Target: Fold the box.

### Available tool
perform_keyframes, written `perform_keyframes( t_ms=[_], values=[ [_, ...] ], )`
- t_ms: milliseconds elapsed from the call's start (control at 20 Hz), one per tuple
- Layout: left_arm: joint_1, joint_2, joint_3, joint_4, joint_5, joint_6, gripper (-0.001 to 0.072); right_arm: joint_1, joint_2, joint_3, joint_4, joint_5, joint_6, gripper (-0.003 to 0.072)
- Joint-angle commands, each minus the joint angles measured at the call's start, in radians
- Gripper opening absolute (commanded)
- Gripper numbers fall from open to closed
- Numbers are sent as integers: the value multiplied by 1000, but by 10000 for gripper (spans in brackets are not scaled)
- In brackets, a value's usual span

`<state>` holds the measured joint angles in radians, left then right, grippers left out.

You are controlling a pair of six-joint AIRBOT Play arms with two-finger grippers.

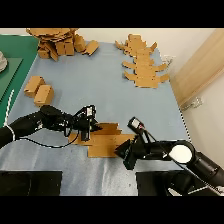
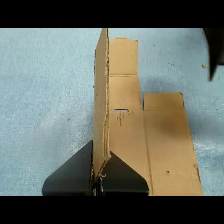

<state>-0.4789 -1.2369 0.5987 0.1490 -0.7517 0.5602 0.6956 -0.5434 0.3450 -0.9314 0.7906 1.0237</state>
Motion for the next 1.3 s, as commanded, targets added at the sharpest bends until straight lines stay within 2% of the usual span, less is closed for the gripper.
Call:
perform_keyframes(
  t_ms=[0, 250, 350, 650, 1000, 1250],
  values=[
    [0, 0, 1, 0, 0, 0, 16, 133, -80, -2, -265, -71, 82, 546],
    [0, 0, 1, 1, 0, 0, 16, 136, -245, -2, -293, -71, -41, 546],
    [0, 0, 1, 1, 0, 0, 16, 136, -269, 1, -377, -78, -41, 547],
    [0, 0, 1, 1, -1, 0, 16, 136, -284, 13, -483, -155, -56, 547],
    [0, 0, 1, 0, -2, 0, 16, 192, -298, 13, -458, -185, -66, 550],
    [0, 0, 1, 1, -2, 0, 16, 192, -250, 21, -410, -157, -12, 550]
  ],
)
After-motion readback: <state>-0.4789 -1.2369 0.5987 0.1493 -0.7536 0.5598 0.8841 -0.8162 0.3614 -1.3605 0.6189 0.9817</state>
